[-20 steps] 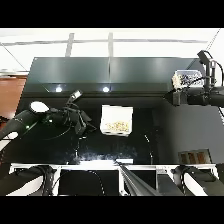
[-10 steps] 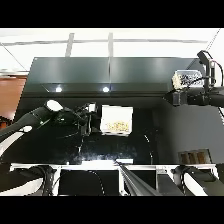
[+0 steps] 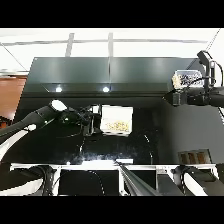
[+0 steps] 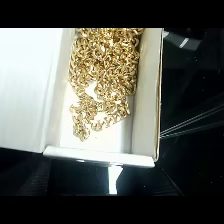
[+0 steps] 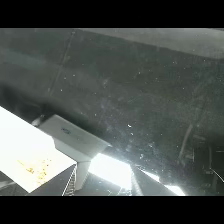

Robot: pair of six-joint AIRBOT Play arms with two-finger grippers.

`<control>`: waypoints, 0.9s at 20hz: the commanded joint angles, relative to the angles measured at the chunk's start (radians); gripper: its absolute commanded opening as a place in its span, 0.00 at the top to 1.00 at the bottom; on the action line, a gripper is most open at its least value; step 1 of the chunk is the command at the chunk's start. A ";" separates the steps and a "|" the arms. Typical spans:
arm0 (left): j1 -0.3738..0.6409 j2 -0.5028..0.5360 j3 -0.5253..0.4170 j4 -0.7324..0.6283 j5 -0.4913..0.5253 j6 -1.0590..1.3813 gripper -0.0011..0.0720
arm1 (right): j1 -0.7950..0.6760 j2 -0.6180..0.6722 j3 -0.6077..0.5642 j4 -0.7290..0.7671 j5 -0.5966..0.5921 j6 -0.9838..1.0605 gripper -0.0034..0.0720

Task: Fold the box and place the chain.

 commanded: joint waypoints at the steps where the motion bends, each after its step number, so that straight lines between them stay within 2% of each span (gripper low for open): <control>1: -0.012 -0.005 0.002 0.004 0.001 -0.007 0.06 | 0.000 0.000 0.000 -0.001 0.000 -0.001 0.43; 3: -0.012 -0.005 0.002 0.006 -0.008 -0.019 0.33 | 0.008 -0.002 -0.003 0.005 0.004 -0.015 0.43; 5: -0.012 -0.005 0.001 0.006 -0.012 -0.020 0.34 | 0.055 -0.008 -0.020 0.037 -0.024 -0.015 0.42; 6: -0.011 -0.005 0.001 0.006 -0.010 -0.020 0.34 | 0.101 -0.021 -0.022 0.037 -0.067 0.004 0.39; 7: -0.011 -0.005 0.001 0.006 -0.006 -0.020 0.34 | 0.146 -0.042 -0.021 0.038 -0.127 0.043 0.08; 8: -0.011 -0.005 0.001 0.006 0.002 -0.020 0.34 | 0.198 -0.075 -0.021 0.046 -0.190 0.060 0.04; 12: -0.011 -0.005 0.001 0.006 0.003 -0.020 0.32 | 0.360 -0.301 0.014 0.053 -0.352 -0.015 0.04; 14: -0.011 -0.005 0.001 0.006 0.003 -0.020 0.32 | 0.413 -0.394 0.032 0.052 -0.390 -0.168 0.04; 18: -0.011 -0.005 0.001 0.006 0.002 -0.020 0.32 | 0.481 -0.402 0.035 0.044 -0.323 -0.547 0.04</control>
